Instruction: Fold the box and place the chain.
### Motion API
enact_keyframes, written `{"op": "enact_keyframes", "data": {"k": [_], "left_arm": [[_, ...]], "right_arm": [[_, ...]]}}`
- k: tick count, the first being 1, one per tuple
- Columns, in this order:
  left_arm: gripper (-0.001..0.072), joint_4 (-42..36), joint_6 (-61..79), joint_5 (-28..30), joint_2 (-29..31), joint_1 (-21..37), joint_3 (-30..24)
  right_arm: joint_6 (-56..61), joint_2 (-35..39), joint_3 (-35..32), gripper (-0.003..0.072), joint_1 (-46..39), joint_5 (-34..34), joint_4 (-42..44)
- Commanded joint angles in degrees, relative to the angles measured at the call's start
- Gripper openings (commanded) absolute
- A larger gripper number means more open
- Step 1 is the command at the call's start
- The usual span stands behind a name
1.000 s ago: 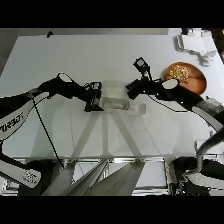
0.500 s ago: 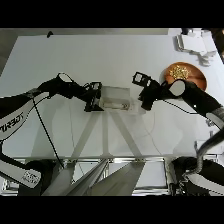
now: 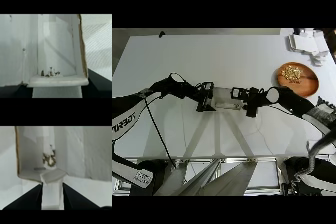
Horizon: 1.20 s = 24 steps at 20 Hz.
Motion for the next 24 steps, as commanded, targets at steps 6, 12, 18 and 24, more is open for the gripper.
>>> {"op": "enact_keyframes", "data": {"k": [6, 12, 18, 24], "left_arm": [[0.0259, 0.0, 0.0, 0.0, 0.0, 0.1, 0.0], [0.0259, 0.0, 0.0, 0.0, 0.0, 0.1, 0.0], [0.0259, 0.0, 0.0, 0.0, 0.0, 0.1, 0.0], [0.0259, 0.0, 0.0, 0.0, 0.0, 0.1, 0.0]], "right_arm": [[-6.4, -1.4, 0.0, 0.0154, 2.5, -1.7, 9.1], [-5.8, -1.4, 0.0, 0.0407, 2.5, -3.8, 11.5], [-2.7, 0.9, 0.0, 0.0009, 2.5, 0.2, 10.7], [7.0, 14.7, 0.0, 0.0009, -2.7, 4.1, 5.3]]}}
